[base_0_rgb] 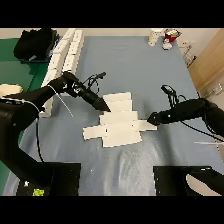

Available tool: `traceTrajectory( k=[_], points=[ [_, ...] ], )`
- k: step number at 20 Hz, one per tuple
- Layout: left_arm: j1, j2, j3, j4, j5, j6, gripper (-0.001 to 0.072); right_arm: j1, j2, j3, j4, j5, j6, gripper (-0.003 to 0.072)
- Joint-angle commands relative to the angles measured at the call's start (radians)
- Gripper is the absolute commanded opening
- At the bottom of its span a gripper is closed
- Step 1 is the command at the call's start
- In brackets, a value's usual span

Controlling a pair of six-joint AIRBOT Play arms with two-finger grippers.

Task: Fold the box.

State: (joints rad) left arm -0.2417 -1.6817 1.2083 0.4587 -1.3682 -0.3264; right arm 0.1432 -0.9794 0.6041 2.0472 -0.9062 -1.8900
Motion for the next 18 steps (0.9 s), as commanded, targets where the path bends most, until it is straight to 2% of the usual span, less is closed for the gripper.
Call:
traceTrajectory(
  k=[1,3,5,9,13,15,18],
  points=[
    [-0.034,0.069,-0.001,-0.002,0.072,0.123,0.0007,0.0,0.0,0.076,-0.201,0.016,0.17,0.037],
    [-0.05,0.096,-0.018,-0.003,0.082,0.179,0.0005,0.0,0.0,0.114,-0.222,0.032,0.246,0.0371],
    [-0.071,0.146,-0.078,-0.003,0.117,0.248,0.0004,0.0,0.0,0.133,-0.251,0.039,0.331,0.037],
    [-0.124,0.344,-0.288,-0.011,0.312,0.406,0.0004,0.0,0.0,0.13,-0.248,0.035,0.401,0.037],
    [-0.187,0.528,-0.492,-0.157,0.459,0.566,0.0006,0.0,0.0,0.13,-0.239,0.047,0.425,0.037],
    [-0.225,0.555,-0.557,-0.182,0.536,0.605,0.0009,0.0,0.0,0.13,-0.226,0.057,0.425,0.037],
    [-0.266,0.526,-0.593,-0.181,0.609,0.607,0.0011,0.0,0.0,0.13,-0.207,0.064,0.425,0.037]
  ],
)
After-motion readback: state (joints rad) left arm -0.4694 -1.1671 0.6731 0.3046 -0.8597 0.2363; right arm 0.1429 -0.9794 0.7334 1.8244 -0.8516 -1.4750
